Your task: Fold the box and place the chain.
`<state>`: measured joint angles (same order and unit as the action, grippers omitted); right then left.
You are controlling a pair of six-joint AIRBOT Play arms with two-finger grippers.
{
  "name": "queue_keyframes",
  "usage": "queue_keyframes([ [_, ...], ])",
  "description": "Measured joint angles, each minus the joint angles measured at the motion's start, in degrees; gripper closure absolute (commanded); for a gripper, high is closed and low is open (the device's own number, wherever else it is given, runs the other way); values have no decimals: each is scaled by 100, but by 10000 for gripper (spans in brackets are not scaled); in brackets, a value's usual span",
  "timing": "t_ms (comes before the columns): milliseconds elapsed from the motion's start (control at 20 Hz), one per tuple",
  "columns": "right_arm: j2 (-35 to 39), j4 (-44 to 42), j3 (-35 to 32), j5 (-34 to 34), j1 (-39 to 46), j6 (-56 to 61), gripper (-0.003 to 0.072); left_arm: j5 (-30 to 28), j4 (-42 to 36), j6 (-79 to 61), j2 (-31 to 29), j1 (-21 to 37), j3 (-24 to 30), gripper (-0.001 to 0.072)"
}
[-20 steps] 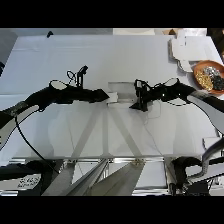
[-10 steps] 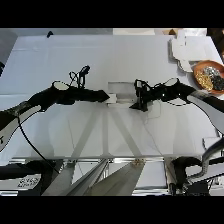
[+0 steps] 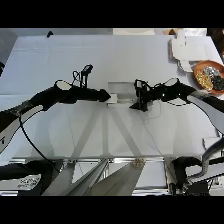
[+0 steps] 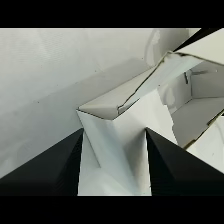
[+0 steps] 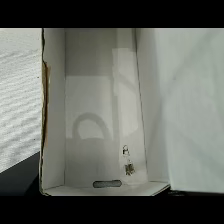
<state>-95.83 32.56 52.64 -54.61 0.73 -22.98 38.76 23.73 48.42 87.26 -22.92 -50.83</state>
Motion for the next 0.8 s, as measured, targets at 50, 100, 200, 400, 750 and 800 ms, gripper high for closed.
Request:
queue_keyframes([
  [50,0,2,-2,-2,2,0,289,31,114,153,0,-2,-44,321],
  [100,0,2,0,0,2,2,289,87,232,317,0,-4,-92,321],
  [200,0,0,-2,-2,2,2,289,232,413,605,-2,-13,-170,336],
  [400,0,0,0,0,2,0,289,404,828,1040,-20,-70,-267,339],
  [750,0,2,-2,-2,2,0,289,415,1320,1519,-28,-247,-339,374],
  [800,0,2,0,0,0,0,289,402,1355,1587,-28,-267,-341,374],
])
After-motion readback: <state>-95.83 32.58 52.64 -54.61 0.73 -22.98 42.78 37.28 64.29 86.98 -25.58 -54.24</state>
